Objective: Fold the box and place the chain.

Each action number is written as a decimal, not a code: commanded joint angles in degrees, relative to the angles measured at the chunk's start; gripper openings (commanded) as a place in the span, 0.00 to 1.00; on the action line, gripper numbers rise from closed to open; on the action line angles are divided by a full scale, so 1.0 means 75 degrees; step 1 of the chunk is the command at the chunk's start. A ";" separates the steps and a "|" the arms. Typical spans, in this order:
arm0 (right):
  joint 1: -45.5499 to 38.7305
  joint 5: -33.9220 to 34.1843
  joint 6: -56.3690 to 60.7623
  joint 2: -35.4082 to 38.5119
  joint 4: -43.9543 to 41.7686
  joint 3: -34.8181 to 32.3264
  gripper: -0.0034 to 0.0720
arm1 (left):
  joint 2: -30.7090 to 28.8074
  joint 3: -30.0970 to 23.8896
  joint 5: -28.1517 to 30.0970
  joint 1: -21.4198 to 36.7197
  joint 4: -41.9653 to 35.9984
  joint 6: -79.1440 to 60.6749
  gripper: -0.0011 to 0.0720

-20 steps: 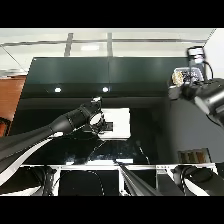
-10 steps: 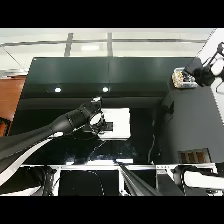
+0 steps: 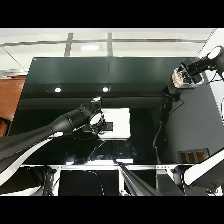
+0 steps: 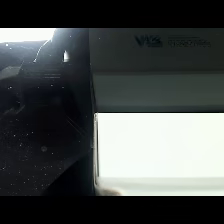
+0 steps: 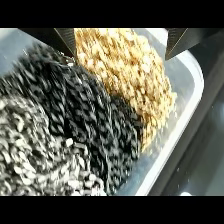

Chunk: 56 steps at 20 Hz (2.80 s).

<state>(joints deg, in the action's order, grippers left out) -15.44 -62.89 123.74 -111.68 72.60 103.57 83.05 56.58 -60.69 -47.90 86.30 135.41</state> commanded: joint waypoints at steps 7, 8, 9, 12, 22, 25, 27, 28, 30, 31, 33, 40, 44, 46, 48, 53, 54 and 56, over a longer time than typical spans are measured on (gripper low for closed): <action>-0.0076 0.0157 -0.0956 -0.0519 -0.1209 0.0274 0.08 | 0.0003 -0.0003 -0.0003 0.0006 0.0000 0.0000 0.05; -0.0117 0.0035 -0.1309 -0.0510 -0.1367 0.0411 0.07 | 0.0003 -0.0003 -0.0003 0.0006 0.0003 0.0000 0.05; -0.0152 -0.0221 -0.1437 -0.0501 -0.1355 0.0624 0.07 | 0.0003 -0.0003 0.0000 0.0006 0.0003 0.0000 0.05; -0.0248 -0.0804 -0.2025 -0.0262 -0.1335 0.1154 0.07 | 0.0003 -0.0003 0.0000 0.0006 0.0003 0.0000 0.05; -0.0315 -0.2600 -0.4657 0.2189 -0.1448 0.1504 0.07 | 0.0003 -0.0003 0.0000 0.0006 0.0003 0.0000 0.05; -0.0367 -0.2632 -0.4803 0.3112 -0.2078 0.1504 0.07 | 0.0003 -0.0003 -0.0003 0.0006 0.0000 0.0000 0.05; -0.0367 -0.2716 -0.4902 0.3695 -0.2404 0.1504 0.07 | 0.0003 -0.0003 -0.0003 0.0006 0.0000 0.0000 0.05; -0.0367 -0.2777 -0.4905 0.3969 -0.2544 0.1504 0.07 | 0.0003 -0.0003 0.0000 0.0006 0.0003 0.0000 0.05; -0.0344 -0.3080 -0.4972 0.4468 -0.2923 0.1408 0.07 | 0.0003 -0.0003 0.0003 0.0006 0.0003 0.0000 0.05; -0.0294 -0.3147 -0.5062 0.4791 -0.3089 0.1148 0.07 | 0.0003 -0.0003 0.0003 0.0006 0.0000 0.0000 0.05; -0.0050 -0.3156 -0.5234 0.5633 -0.3101 0.0213 0.07 | 0.0003 -0.0003 0.0000 0.0006 0.0000 0.0000 0.05; 0.1827 -0.3555 -0.5636 0.8099 -0.3456 -0.3687 0.07 | 0.0003 -0.0003 0.0006 0.0006 0.0000 0.0003 0.05; 0.3258 -0.2579 -0.5657 0.8393 -0.4701 -0.5371 0.07 | 0.0003 -0.0003 0.0003 0.0006 0.0000 0.0000 0.05; 0.4092 -0.1408 -0.5654 0.8387 -0.5234 -0.6018 0.07 | 0.0003 -0.0003 0.0003 0.0006 0.0000 0.0000 0.05; 0.4715 -0.0350 -0.5651 0.8355 -0.5281 -0.6406 0.07 | 0.0003 -0.0003 0.0003 0.0006 0.0000 0.0003 0.05; 0.5281 0.0490 -0.5610 0.7839 -0.4774 -0.6883 0.07 | 0.0003 -0.0003 0.0003 0.0006 0.0000 0.0000 0.05; 0.5281 0.0490 -0.5482 0.7685 -0.4605 -0.7035 0.07 | 0.0003 -0.0003 0.0003 0.0006 0.0003 0.0000 0.05; 0.5284 0.0612 -0.5330 0.7341 -0.4351 -0.7364 0.07 | 0.0003 -0.0003 0.0006 0.0006 0.0000 0.0000 0.05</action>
<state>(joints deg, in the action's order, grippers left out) 23.09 -61.08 82.28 -53.78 37.12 51.48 83.05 56.58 -60.69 -47.90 86.30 135.41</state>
